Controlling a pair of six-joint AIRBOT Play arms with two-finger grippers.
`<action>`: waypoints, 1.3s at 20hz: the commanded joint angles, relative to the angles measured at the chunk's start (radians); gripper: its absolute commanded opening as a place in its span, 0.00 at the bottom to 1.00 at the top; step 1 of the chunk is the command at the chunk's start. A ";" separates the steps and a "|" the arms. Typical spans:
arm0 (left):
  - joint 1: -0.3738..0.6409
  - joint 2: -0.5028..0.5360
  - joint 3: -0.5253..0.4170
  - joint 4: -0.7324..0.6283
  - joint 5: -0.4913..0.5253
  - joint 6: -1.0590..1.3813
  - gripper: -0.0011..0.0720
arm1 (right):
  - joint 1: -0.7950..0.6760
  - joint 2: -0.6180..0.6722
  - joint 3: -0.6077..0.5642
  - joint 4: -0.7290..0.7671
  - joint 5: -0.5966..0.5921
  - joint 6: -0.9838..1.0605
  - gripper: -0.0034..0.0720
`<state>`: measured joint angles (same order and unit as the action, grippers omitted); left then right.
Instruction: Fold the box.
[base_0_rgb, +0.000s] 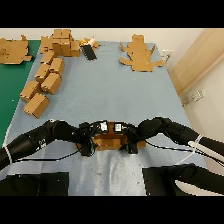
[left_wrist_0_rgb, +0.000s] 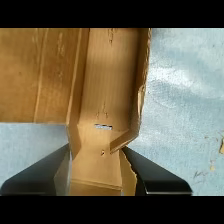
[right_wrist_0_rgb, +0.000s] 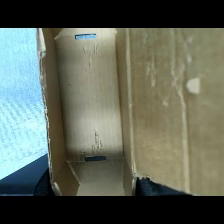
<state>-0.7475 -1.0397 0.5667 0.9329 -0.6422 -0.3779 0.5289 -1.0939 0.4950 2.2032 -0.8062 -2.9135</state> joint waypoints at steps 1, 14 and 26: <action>-0.001 -0.013 0.018 -0.013 -0.017 0.000 0.61 | 0.000 0.000 0.001 0.000 0.000 0.000 0.62; -0.048 -0.014 0.037 -0.031 -0.006 0.027 0.16 | 0.000 0.000 0.001 0.000 0.000 0.000 0.62; -0.051 -0.041 0.043 -0.058 0.041 0.072 0.15 | 0.000 0.000 0.001 0.000 0.000 0.000 0.62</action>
<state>-0.7982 -1.0790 0.6098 0.8871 -0.6067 -0.3096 0.5289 -1.0939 0.4950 2.2032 -0.8062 -2.9131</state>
